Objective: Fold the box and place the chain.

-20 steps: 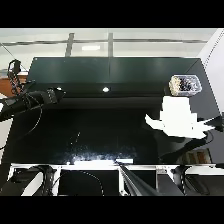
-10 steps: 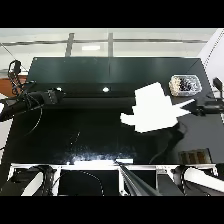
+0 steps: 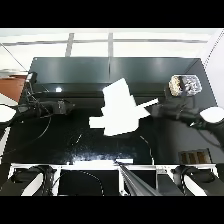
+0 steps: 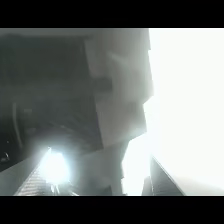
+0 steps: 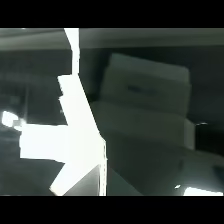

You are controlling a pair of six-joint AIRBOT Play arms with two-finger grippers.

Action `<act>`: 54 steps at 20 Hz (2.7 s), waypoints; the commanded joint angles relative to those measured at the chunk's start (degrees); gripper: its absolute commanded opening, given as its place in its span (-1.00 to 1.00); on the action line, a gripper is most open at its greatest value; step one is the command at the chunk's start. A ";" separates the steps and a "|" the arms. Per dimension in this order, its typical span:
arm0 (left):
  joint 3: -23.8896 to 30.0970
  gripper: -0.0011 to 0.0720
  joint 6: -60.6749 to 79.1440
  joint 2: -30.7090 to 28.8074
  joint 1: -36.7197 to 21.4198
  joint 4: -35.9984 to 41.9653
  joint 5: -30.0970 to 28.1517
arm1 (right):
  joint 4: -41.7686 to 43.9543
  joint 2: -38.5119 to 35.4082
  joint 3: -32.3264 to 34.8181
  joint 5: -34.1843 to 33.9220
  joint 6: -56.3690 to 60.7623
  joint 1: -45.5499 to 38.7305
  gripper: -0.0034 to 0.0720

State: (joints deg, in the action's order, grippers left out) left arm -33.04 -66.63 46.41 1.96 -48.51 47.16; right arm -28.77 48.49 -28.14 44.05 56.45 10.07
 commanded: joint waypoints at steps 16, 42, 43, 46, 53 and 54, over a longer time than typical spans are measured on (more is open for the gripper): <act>1.16 0.94 29.53 22.34 -1.99 25.18 14.80 | 2.40 -3.21 13.38 -32.24 5.92 29.70 -0.79; -17.59 -0.04 44.46 49.31 7.78 16.20 32.76 | 2.14 -3.21 13.38 -31.21 5.90 29.68 -0.79; -17.59 -0.27 44.44 49.31 7.78 16.17 32.70 | 2.14 -3.21 13.38 -31.21 5.90 29.68 -0.79; -17.59 -0.37 44.44 49.31 7.78 16.17 32.63 | 2.08 -3.21 13.38 -31.21 5.88 29.70 -0.79; -17.62 -0.90 45.70 49.31 7.78 16.15 32.54 | 1.68 -3.21 13.38 -31.21 5.88 29.62 -0.76; -17.62 -0.90 45.70 49.29 7.78 16.17 32.52 | 1.68 -3.21 13.38 -31.19 5.88 29.57 -0.22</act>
State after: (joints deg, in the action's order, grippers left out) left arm -50.59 -21.63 95.70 9.72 -32.36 79.79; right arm -27.00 45.32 -14.76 12.80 62.30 39.70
